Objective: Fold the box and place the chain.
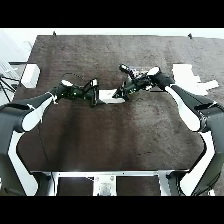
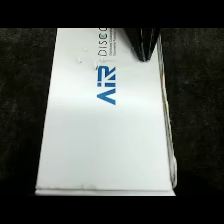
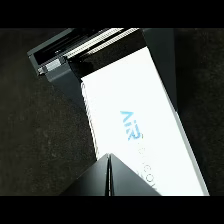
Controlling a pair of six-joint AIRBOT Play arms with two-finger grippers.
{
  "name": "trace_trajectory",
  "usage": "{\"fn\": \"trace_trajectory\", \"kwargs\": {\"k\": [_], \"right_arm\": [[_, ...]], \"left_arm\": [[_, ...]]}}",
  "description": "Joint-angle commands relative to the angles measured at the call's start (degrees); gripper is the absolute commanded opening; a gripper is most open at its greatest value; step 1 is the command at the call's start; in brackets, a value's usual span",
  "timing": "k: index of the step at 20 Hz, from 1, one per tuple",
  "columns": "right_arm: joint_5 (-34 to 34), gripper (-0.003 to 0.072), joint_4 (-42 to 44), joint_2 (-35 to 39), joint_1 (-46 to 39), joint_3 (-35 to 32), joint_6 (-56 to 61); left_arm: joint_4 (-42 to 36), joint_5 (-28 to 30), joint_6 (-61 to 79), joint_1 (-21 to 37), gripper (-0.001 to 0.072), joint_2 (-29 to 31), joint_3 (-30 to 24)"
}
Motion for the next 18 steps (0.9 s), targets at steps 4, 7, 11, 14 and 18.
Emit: {"fn": "trace_trajectory", "kwargs": {"k": [4, 7, 11, 14, 18], "right_arm": [[2.12, 0.0003, 8.48, 13.66, -1.99, 1.09, 2.16], [0.96, 0.0002, 7.91, 22.56, -3.02, -2.27, 5.77], [-7.19, 0.0002, 4.55, 35.26, -4.55, -15.56, 6.84], [-24.13, 0.0002, 4.22, 46.64, -5.92, -32.3, 6.82], [-50.36, 0.0003, 6.34, 60.89, -6.03, -54.71, 6.8]], "left_arm": [[0.0, -0.02, -0.02, -0.02, 0.0418, 0.02, 0.0], [0.0, -0.04, -0.02, -0.02, 0.0418, 0.02, 0.0], [0.0, -0.07, -0.02, -0.02, 0.0418, 0.04, 0.0], [-0.02, 0.0, -0.02, 0.0, 0.0418, 0.02, 0.0], [-0.02, 0.0, -0.02, -0.02, 0.0418, 0.04, 0.0]]}}
